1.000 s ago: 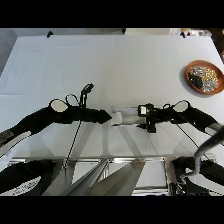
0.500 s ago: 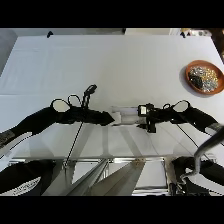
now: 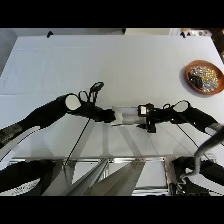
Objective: Fold the box and place the chain.
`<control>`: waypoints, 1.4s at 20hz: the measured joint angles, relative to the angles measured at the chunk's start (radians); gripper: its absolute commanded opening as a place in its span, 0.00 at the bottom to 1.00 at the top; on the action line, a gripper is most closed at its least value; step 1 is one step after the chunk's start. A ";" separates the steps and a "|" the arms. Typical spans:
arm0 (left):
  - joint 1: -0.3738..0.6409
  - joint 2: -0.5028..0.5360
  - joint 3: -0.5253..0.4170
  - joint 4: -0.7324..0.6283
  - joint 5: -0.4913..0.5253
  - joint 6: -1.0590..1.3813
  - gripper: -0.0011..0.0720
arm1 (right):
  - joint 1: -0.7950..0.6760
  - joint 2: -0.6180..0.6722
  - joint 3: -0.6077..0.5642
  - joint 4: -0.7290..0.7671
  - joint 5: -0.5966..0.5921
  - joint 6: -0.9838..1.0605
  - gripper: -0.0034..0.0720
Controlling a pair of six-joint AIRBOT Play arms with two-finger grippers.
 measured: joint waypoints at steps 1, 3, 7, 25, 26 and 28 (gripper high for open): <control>-0.012 -0.005 0.014 0.024 -0.002 -0.033 0.49 | 0.000 0.000 0.000 0.000 0.000 0.000 0.47; -0.030 -0.011 0.035 0.060 -0.004 -0.083 0.47 | 0.000 0.000 0.000 0.000 0.000 0.000 0.47; -0.059 -0.019 0.057 0.126 -0.009 -0.193 0.47 | 0.000 0.000 0.000 0.000 0.000 0.000 0.47; -0.130 -0.126 0.220 0.360 -0.175 -0.541 0.47 | 0.000 0.000 0.000 0.000 0.000 0.000 0.47; -0.134 -0.137 0.239 0.381 -0.195 -0.562 0.47 | 0.000 0.000 0.000 0.000 0.000 0.000 0.47; -0.145 -0.175 0.290 0.417 -0.248 -0.591 0.47 | 0.000 0.000 0.000 0.000 0.000 0.000 0.47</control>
